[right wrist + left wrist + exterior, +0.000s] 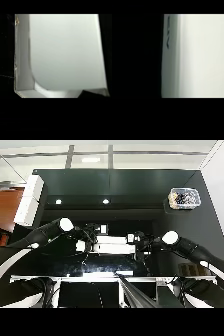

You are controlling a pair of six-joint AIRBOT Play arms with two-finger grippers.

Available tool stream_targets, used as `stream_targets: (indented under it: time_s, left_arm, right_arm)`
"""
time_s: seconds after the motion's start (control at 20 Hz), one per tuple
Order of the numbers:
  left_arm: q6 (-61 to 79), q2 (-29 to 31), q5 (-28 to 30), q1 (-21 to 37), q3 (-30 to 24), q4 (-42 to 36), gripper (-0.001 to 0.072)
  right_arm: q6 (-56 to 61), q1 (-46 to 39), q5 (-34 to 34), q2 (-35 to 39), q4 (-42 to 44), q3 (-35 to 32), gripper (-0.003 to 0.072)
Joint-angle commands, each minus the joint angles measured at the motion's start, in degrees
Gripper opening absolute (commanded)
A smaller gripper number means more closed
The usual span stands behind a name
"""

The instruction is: Fold the box and place the chain.

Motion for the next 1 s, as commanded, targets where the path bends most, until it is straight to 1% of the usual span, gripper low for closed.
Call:
stream_targets:
  time_s: [0.0,0.25,0.6,0.95]
  left_arm:
    - [-0.1,-0.6,0.1,0.0,0.5,0.5,0.0028]
    - [-0.1,-2.8,0.1,0.0,0.5,-0.2,0.0029]
    - [-0.1,-2.9,0.1,0.0,1.8,-0.1,0.0029]
    - [-1.1,-3.0,0.1,0.0,1.9,-0.1,0.0029]
  right_arm:
    - [-2.0,0.0,-0.5,-0.7,1.3,0.1,0.0700]
    - [-2.1,0.0,-1.7,-0.7,2.1,0.1,0.0700]
    - [-2.1,0.0,-1.7,-0.7,2.1,0.1,0.0700]
    - [-2.1,0.0,-1.9,-0.7,2.1,0.1,0.0700]
